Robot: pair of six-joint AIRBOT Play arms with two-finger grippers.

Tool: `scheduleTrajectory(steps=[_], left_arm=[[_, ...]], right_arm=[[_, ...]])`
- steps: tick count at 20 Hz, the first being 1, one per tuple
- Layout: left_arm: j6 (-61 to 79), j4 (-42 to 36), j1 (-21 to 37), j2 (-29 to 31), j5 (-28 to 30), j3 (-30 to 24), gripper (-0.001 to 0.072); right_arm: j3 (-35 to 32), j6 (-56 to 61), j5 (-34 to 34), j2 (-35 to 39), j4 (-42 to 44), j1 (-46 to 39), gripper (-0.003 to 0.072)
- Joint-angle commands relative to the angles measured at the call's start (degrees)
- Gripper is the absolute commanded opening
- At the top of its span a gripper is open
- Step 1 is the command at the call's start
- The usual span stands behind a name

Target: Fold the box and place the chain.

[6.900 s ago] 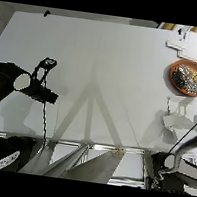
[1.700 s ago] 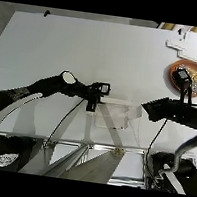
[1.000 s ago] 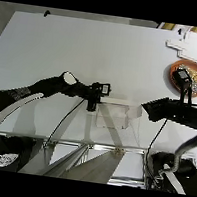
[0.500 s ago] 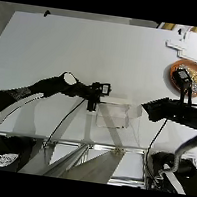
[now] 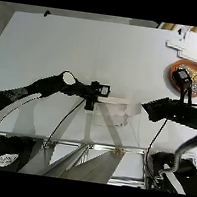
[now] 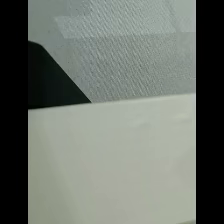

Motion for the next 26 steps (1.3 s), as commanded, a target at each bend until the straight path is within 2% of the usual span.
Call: scheduleTrajectory(steps=[1,11,19,20,21,22,23,25,26], left_arm=[[-0.24,0.72,-0.02,-0.48,-1.81,0.02,0.0005],[-0.28,0.7,-0.02,-0.48,-1.86,0.02,0.001],[-0.28,0.7,-0.02,-0.48,-1.86,0.02,0.001],[-0.28,0.7,-0.02,-0.48,-1.86,0.02,0.001],[-0.28,0.72,-0.02,-0.48,-1.86,0.02,0.001],[-0.28,0.7,-0.02,-0.48,-1.86,0.02,0.001],[-0.28,0.7,-0.02,-0.48,-1.86,0.02,0.001],[-0.28,0.7,-0.02,-0.48,-1.86,0.02,0.001],[-0.28,0.7,-0.02,-0.48,-1.86,0.02,0.001]], right_arm=[[0.02,0.02,0.0,0.04,-0.13,0.04,0.0343],[0.02,0.0,0.07,0.04,-1.38,0.04,0.0343],[0.02,-1.97,3.89,0.02,-4.35,0.04,0.0338],[0.02,-3.26,4.59,0.04,-4.37,0.04,0.0294],[0.0,-4.92,5.66,0.04,-4.33,0.04,0.021],[-0.02,-7.06,6.95,0.04,-4.13,0.04,0.0171],[-0.02,-10.01,8.55,0.04,-3.58,0.04,0.0162],[-0.31,-18.36,11.17,0.04,0.81,0.04,0.0039],[-1.01,-23.76,11.58,0.04,3.82,0.04,0.003]])
